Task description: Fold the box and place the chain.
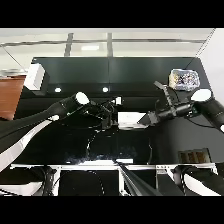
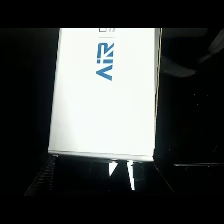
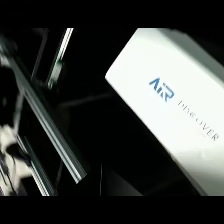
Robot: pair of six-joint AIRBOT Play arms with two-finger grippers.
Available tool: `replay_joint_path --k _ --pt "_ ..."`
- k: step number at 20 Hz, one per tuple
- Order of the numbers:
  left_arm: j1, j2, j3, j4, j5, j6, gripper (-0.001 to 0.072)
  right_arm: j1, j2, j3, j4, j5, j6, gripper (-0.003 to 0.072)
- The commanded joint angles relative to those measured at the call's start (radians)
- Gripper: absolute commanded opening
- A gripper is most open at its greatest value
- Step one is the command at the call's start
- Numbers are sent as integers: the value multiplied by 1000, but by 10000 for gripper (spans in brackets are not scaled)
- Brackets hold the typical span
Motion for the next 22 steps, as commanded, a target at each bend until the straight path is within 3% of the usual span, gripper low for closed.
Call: replay_joint_path --k 1,4,9,19,22 --pt "-1 0 0 0 0 0 205 -8 1 -102 80 -218 77 10" --pt "-1 0 0 0 0 0 205 -8 1 -107 -42 -297 133 10" --pt "-1 0 0 0 0 0 205 -8 1 -107 -118 -315 164 10" --pt "-1 0 0 0 0 0 205 -8 1 -106 -125 -319 164 11" --pt "-1 0 0 0 0 0 205 -12 3 -76 -126 -249 165 11"
